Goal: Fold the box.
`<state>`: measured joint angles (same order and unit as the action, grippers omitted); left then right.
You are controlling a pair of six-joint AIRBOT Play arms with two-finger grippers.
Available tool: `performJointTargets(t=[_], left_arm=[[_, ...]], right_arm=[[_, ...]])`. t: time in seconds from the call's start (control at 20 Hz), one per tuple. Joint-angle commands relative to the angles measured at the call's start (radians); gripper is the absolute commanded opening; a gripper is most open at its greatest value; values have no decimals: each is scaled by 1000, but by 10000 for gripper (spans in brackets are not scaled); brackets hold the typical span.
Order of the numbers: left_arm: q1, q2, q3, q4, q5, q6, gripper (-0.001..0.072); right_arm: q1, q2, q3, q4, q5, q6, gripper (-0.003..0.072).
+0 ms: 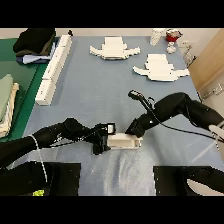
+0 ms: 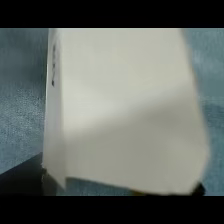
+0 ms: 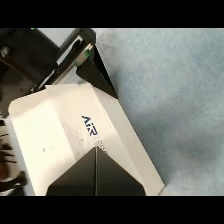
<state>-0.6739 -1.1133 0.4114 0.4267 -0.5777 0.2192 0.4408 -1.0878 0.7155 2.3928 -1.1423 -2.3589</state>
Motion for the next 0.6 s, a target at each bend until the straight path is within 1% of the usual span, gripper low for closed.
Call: performJointTargets(t=[0.0, 0.1, 0.25, 0.55], left_arm=[[0, 1, 1, 0, 0, 0, 533], [0, 1, 1, 0, 0, 0, 533], [0, 1, 1, 0, 0, 0, 533], [0, 1, 1, 0, 0, 0, 533]], right_arm=[[89, 154, -143, -61, 248, -63, 2], [140, 219, -198, -93, 341, -62, 2], [217, 294, -257, -103, 455, -61, 3], [303, 310, -318, -112, 547, -61, 3]])
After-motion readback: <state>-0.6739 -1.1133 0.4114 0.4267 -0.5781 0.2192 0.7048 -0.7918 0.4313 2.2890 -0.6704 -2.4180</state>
